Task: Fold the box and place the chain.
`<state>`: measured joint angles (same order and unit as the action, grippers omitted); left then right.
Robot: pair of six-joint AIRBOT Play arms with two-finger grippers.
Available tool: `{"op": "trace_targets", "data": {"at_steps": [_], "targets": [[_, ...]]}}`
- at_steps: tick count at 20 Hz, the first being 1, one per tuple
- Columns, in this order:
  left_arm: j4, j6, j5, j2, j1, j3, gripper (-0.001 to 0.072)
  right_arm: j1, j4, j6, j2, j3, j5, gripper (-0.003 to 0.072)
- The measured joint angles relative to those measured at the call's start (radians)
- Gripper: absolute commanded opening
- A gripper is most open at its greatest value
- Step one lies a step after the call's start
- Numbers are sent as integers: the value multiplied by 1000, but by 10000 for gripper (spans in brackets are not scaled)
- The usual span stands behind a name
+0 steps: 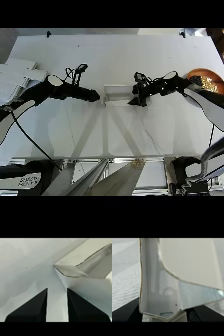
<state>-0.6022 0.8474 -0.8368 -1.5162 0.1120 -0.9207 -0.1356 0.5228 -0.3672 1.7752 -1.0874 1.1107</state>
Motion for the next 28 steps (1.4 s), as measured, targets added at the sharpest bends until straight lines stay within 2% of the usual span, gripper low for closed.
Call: {"op": "trace_targets", "data": {"at_steps": [3, 5, 17, 18, 20, 21, 22, 28], "targets": [[38, -25, -23, -2, 0, 0, 307, 0, 0, 0, 0, 0, 0, 425], [57, -42, -31, -2, 2, 0, 355, 0, 0, 0, 0, 0, 0, 425], [201, -151, -77, -72, 16, 0, 364, 1, 3, -3, 0, 0, 2, 425], [208, -159, -77, -77, 17, 0, 408, 1, 3, -3, 0, 0, 2, 425], [217, -173, -77, -82, 19, 0, 444, 1, 3, -2, -1, 0, 2, 425], [217, -179, -77, -84, 19, 0, 547, 1, 3, -2, -1, 0, 2, 425], [217, -182, -74, -86, 19, 0, 590, 1, 3, -2, -1, 0, 2, 425], [227, -197, -83, -88, 20, 1, 577, 1, 2, -1, -1, 0, 1, 425]]}}
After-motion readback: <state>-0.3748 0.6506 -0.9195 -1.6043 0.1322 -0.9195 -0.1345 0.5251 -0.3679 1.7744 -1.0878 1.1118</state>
